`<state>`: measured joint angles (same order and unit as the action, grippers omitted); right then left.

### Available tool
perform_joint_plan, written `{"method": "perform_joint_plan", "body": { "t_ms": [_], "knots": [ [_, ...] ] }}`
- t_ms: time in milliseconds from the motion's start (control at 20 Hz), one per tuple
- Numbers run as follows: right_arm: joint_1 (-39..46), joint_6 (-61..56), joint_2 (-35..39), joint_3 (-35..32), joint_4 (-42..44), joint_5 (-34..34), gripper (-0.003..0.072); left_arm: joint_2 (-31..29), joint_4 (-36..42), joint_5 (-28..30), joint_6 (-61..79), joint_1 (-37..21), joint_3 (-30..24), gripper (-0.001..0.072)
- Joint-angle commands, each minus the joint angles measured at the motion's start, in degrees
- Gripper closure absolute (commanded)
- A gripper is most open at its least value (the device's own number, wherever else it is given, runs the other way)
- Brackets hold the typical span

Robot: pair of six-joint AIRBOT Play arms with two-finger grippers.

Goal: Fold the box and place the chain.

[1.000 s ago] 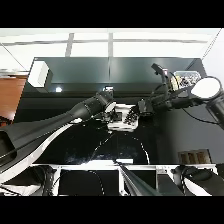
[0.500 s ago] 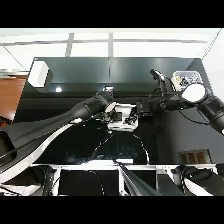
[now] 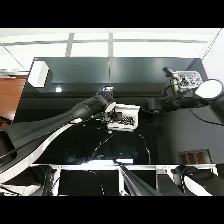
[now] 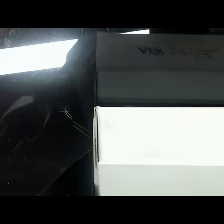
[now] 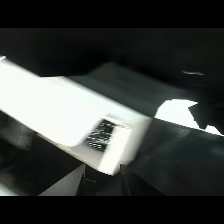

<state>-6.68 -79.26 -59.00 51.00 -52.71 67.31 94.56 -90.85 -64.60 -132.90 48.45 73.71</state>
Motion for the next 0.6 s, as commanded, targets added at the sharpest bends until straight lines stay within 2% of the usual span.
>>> {"method": "perform_joint_plan", "body": {
  "t_ms": [0, 100, 550],
  "knots": [
    [7.9, -0.4, 4.8, 0.1, -14.7, 4.6, 0.0423, 0.2, -0.2, 0.0, 0.0, 0.0, 0.0, 0.0682],
    [10.8, -0.4, 6.3, 0.1, -18.8, 4.5, 0.0423, 0.4, -0.1, 0.0, 0.0, 0.0, 0.0, 0.0681],
    [12.3, 2.0, 6.4, 0.1, -17.3, -0.3, 0.0423, 0.5, 1.6, -0.1, -7.1, 0.0, 0.3, 0.0681]
  ]
}}
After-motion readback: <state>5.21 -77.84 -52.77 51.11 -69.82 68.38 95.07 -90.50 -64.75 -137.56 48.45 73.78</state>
